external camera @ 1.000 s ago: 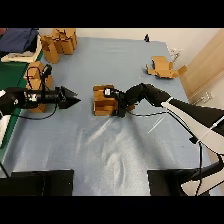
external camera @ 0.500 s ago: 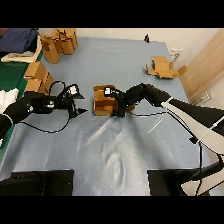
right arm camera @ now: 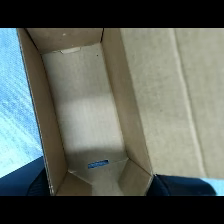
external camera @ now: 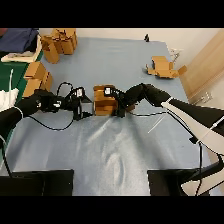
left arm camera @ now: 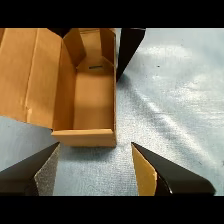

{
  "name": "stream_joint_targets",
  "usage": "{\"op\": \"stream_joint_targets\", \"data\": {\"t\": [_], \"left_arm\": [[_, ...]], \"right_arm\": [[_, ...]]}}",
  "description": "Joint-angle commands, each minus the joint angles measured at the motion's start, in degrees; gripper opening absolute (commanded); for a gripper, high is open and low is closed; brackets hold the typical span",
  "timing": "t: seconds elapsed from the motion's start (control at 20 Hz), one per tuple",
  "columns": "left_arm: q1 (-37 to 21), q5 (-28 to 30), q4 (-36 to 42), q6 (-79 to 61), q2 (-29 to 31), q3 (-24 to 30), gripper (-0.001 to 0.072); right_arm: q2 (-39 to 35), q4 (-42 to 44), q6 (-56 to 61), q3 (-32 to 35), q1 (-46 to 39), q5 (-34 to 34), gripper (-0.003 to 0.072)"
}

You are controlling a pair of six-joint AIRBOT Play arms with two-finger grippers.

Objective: Fold the box.

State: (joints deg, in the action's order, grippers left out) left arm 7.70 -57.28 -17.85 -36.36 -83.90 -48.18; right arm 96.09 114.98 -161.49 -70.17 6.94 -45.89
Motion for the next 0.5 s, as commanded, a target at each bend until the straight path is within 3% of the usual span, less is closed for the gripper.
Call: {"op": "stream_joint_targets", "data": {"t": [0.0,0.45], "left_arm": [[0.0,-1.0,0.9,1.9,-2.1,-1.4,0.0694],[0.0,-0.9,3.9,3.4,-3.3,-2.5,0.0693]], "right_arm": [[0.0,-0.6,0.0,0.0,0.0,0.0,0.0709],[0.0,-0.6,0.1,0.0,0.0,-0.2,0.0708]]}}
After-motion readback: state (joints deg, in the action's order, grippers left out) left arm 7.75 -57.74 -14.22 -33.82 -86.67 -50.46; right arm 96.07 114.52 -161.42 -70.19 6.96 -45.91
